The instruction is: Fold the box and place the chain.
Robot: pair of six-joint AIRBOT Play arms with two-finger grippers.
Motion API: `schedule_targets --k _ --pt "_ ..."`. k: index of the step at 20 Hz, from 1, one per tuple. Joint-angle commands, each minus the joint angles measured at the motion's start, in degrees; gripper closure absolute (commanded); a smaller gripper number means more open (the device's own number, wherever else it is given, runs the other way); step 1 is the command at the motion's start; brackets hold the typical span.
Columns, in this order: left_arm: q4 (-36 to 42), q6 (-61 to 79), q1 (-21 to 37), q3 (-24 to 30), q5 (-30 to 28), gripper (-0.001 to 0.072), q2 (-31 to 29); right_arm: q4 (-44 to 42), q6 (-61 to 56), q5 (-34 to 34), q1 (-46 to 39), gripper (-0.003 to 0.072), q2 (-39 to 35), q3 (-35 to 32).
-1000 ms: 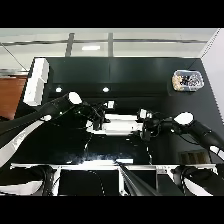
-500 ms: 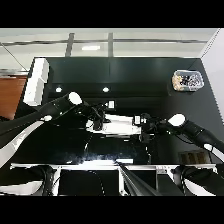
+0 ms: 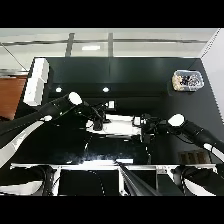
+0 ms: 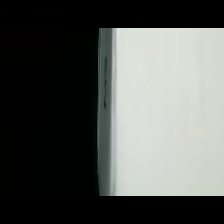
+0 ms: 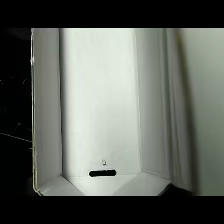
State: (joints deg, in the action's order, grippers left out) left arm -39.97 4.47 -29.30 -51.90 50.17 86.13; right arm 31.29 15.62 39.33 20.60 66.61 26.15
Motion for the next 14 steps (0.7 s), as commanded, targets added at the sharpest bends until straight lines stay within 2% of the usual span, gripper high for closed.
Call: schedule_targets --k 1,14 --pt "-0.04 0.02 0.0 -0.07 -0.02 0.0683 -0.04 0.42 -0.66 -0.17 0.13 0.0048 1.16 0.04" --pt "-0.02 0.04 -0.02 -0.07 -0.02 0.0683 -0.04 0.7 -1.66 -1.03 0.35 0.0048 1.18 0.11"
